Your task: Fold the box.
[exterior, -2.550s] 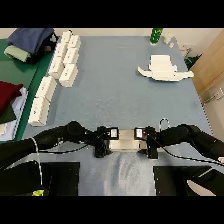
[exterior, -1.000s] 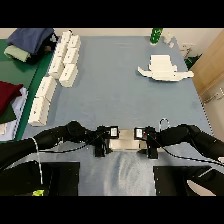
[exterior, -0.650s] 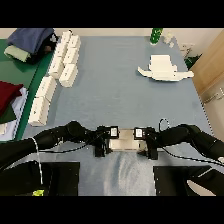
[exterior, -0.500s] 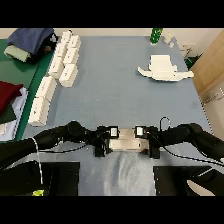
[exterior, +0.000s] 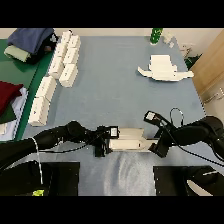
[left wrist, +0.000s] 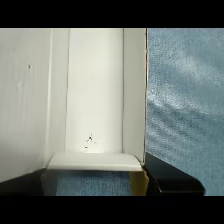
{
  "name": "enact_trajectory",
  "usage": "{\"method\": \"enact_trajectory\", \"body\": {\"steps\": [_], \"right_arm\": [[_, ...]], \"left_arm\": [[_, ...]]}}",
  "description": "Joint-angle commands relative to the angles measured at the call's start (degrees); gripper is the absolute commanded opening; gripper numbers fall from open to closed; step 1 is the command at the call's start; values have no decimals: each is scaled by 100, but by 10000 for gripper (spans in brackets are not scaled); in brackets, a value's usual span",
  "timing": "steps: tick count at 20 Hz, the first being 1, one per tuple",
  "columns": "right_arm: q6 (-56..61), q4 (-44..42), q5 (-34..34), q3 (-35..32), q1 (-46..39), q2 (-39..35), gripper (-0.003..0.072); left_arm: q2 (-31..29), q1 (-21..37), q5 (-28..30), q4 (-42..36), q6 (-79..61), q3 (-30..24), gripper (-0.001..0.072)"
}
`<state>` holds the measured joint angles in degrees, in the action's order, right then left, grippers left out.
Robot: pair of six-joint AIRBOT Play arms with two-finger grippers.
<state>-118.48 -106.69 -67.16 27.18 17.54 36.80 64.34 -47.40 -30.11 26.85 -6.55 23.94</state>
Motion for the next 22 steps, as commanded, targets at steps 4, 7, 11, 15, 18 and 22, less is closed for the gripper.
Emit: {"method": "enact_trajectory", "body": {"steps": [4, 7, 11, 15, 18, 22], "right_arm": [[2457, -2590, 678, 203, 181, -190, 432], [2507, -2573, 2164, 203, 328, 243, 308], [2498, -2507, 3381, 205, 328, 1307, 266], [2288, -2500, 3322, 203, 328, 2186, 265], [2236, -2500, 3211, 203, 350, 2450, 265], [2133, -2461, 3209, 203, 363, 2457, 264]], "left_arm": [[-4, -2, 2, 0, -2, 4, 517], [-4, -2, 2, 0, -2, 4, 517], [-4, -2, 2, 0, -2, 4, 517], [-4, -2, 2, 0, -2, 4, 517], [-4, -2, 2, 0, -2, 4, 517], [-4, -2, 2, 0, -2, 4, 517]]}}
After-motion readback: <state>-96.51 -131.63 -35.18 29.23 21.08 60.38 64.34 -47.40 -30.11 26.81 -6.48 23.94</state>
